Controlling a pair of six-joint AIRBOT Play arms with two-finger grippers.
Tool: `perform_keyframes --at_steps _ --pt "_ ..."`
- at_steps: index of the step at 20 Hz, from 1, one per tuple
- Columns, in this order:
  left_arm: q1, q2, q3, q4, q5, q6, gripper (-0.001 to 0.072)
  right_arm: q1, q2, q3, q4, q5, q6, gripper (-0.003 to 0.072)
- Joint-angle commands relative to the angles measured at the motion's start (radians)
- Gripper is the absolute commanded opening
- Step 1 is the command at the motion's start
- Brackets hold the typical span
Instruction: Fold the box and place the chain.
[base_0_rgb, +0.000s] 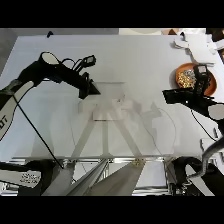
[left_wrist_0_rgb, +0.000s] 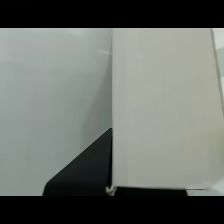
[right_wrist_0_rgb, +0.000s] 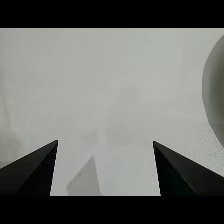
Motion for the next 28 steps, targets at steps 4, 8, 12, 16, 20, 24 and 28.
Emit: perform_keyframes --at_steps 4,8,12,16,20,24,28 --pt "-0.047 -0.077 0.0 -0.101 0.074 0.331 0.0 -0.002 0.001 0.001 -0.001 0.003 0.0 0.0645" --pt "-0.055 -0.086 0.0 -0.142 0.146 0.332 0.0 -0.002 0.001 0.001 0.0 0.003 0.0 0.0645" --pt "-0.057 -0.125 0.0 -0.164 0.161 0.323 0.0 -0.002 0.001 0.001 0.0 0.003 0.0 0.0644" --pt "-0.056 -0.149 0.0 -0.158 0.163 0.323 0.0001 -0.002 0.0 0.001 0.0 0.003 0.0 0.0644" --pt "-0.056 -0.149 0.0 -0.138 0.163 0.315 0.0002 -0.002 0.001 0.001 0.0 0.003 0.0 0.0644" --pt "-0.056 -0.149 0.0 -0.077 0.162 0.231 0.0001 -0.002 0.001 0.001 0.0 0.003 0.0 0.0644" --pt "-0.057 -0.149 0.0 -0.058 0.16 0.218 0.0004 -0.002 0.001 0.001 0.0 0.003 0.0 0.0644"
